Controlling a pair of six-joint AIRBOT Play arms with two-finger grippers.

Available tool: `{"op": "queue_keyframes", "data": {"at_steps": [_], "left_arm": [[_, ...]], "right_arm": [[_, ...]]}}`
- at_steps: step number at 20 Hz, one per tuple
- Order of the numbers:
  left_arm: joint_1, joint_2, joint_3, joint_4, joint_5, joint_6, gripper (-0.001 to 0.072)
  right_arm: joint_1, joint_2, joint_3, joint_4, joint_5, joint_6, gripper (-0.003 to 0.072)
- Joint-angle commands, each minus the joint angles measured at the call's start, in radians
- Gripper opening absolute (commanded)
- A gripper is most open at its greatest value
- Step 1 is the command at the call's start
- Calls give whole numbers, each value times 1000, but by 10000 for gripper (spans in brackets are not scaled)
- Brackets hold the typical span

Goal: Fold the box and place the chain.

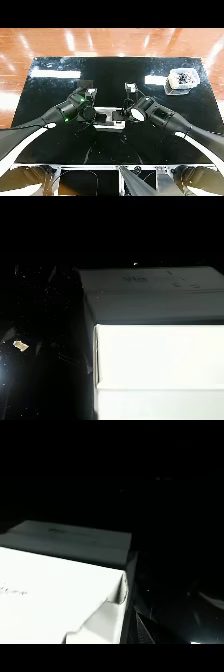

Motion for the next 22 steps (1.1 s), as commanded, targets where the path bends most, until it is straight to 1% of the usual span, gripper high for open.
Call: {"op": "queue_keyframes", "data": {"at_steps": [1, 3, 8, 9, 10, 12, 15, 22], "left_arm": [[0, -1, -1, 0, -2, 0, 23], [0, -1, -1, 0, -2, 0, 23], [0, -1, -1, 0, -2, 0, 23], [0, -1, -1, 0, -1, 0, 23], [0, -1, -1, 0, -1, 0, 23], [0, -1, -1, 0, -1, 0, 23], [0, -1, -1, 0, -1, 0, 23], [0, -1, -1, 0, 0, 0, 23]], "right_arm": [[11, -44, 30, -22, 18, 9, 486], [13, -70, 49, -24, 21, 5, 486], [13, -110, 53, -32, 50, 1, 484], [13, -114, 53, -32, 48, 1, 385], [13, -115, 53, -32, 43, -2, 370], [13, -119, 56, -33, 49, -3, 370], [13, -158, 90, -35, 91, -25, 370], [13, -185, 110, -35, 101, -40, 370]]}}
